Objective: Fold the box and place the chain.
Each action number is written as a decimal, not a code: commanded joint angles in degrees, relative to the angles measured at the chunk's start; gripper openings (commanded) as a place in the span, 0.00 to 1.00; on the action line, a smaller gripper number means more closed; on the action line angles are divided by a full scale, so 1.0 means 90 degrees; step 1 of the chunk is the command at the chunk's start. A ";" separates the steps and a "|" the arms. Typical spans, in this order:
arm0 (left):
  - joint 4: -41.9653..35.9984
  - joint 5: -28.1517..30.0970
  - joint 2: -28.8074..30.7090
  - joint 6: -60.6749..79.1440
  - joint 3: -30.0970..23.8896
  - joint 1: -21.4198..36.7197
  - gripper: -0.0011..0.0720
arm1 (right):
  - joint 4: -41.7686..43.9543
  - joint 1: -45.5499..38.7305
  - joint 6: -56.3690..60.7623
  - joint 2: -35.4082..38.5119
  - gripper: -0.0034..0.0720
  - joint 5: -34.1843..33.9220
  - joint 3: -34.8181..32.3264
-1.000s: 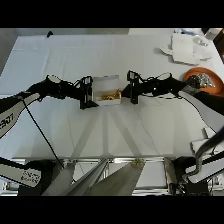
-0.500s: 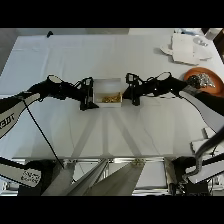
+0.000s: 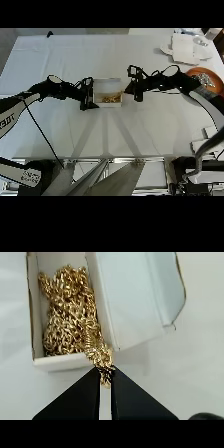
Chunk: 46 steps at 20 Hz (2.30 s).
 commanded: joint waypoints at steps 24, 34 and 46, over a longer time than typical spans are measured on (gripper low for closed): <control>0.0000 0.0019 0.0000 -0.0002 0.0005 0.0007 0.55 | -0.2159 0.0593 0.6800 -0.1513 0.33 0.1651 0.5204; 0.0002 0.0019 0.0000 -0.0002 0.0005 0.0007 0.55 | -0.1574 0.0702 0.6450 -0.2642 0.28 0.2647 0.5450; 0.0000 0.0019 0.0000 -0.0002 0.0007 0.0007 0.55 | -0.2805 0.1583 0.5979 -0.2193 0.27 0.3167 0.5379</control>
